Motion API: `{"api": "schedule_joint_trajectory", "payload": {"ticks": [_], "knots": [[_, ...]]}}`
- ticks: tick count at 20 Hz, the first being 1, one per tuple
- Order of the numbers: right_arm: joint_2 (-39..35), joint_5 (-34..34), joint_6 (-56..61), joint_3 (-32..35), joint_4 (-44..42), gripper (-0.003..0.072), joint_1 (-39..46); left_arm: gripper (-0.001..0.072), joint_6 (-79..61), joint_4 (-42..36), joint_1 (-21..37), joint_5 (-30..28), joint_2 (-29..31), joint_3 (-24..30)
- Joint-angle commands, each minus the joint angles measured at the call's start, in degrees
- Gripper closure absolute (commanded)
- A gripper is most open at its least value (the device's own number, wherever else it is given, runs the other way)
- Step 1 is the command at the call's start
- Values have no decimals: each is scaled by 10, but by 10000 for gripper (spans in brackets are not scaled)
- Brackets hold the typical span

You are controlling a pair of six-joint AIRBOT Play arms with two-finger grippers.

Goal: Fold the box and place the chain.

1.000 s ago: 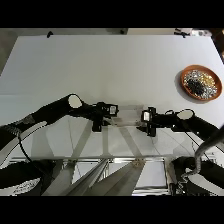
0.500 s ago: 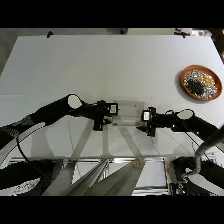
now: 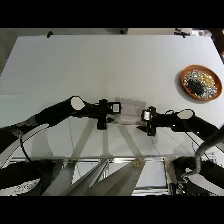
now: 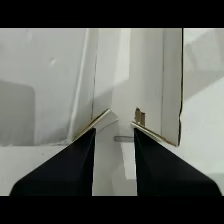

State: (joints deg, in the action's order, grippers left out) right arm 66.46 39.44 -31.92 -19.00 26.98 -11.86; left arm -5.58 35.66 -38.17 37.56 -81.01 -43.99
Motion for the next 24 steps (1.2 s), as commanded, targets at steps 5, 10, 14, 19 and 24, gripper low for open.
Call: {"api": "schedule_joint_trajectory", "payload": {"ticks": [5, 10, 14, 19, 24], "knots": [[0, 2, -1, 0, 1, 346, 0, 305, -6, -5, -16, -26, -7, -1], [0, 2, -1, 0, 1, 346, 0, 283, -5, -17, -16, -21, -7, -1], [0, 2, -1, 0, 1, 346, 0, 446, 51, -14, -5, 30, 10, 0], [0, 2, -1, 0, 1, 346, 0, 511, 202, 3, 69, 119, 78, 0], [0, 2, -1, 0, 1, 346, 0, 643, 282, 25, 162, 163, 150, 57]]}}
